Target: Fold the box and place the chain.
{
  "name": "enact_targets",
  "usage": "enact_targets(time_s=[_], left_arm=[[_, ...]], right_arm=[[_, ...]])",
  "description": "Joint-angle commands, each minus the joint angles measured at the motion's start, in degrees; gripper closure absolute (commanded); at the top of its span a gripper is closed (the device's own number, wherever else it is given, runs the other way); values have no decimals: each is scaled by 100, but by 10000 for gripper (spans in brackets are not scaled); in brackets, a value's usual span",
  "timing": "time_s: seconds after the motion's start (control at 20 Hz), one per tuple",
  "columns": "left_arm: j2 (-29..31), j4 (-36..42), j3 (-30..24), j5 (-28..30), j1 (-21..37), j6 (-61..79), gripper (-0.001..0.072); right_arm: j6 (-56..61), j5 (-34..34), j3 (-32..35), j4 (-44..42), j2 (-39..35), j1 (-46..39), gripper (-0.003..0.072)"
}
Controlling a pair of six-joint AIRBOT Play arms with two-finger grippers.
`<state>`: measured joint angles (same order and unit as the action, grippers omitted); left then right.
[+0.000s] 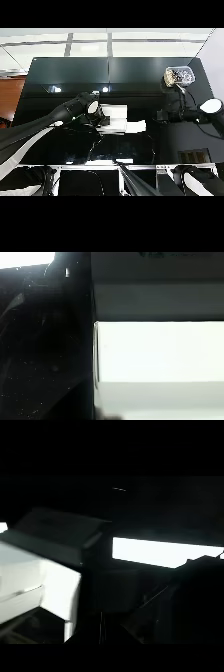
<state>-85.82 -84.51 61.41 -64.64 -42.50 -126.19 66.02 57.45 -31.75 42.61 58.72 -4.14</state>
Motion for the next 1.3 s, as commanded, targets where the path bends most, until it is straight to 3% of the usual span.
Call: enact_targets(time_s=[0.0,0.25,0.35,0.4,0.45,0.5,0.55,0.65,0.8,0.95,1.05,1.15,1.25], left_arm=[[2,0,2,7,2,-4,682],[2,-2,2,4,2,-4,682],[2,-2,2,-13,2,-4,682],[2,-2,2,-13,2,-4,682],[2,0,2,-9,2,-4,682],[2,-2,2,-11,2,-4,682],[2,0,2,-11,2,-4,682],[2,0,2,-11,2,-4,682],[2,0,2,-11,2,-4,682],[2,-2,2,-9,2,-4,682],[2,-2,2,-9,2,-4,682],[2,-2,2,-9,2,-4,682],[2,-2,2,-9,2,-4,682]], right_arm=[[909,-660,730,-586,354,-70,672],[-448,-691,487,-2142,1543,1475,671],[-656,-546,103,-2068,1576,1663,669],[-651,-354,-127,-1893,1576,1637,591],[-649,-103,-356,-1727,1576,1576,293],[-654,192,-553,-1646,1576,1506,96],[-654,494,-710,-1631,1576,1440,70],[-649,863,-907,-1679,1576,1445,73],[-422,682,-942,-1742,1576,1705,76],[-46,361,-977,-1683,1576,2024,276],[538,219,-1113,-1290,1576,2280,283],[1261,155,-1346,-490,1576,2570,356],[1906,24,-1587,184,1576,2841,360]])
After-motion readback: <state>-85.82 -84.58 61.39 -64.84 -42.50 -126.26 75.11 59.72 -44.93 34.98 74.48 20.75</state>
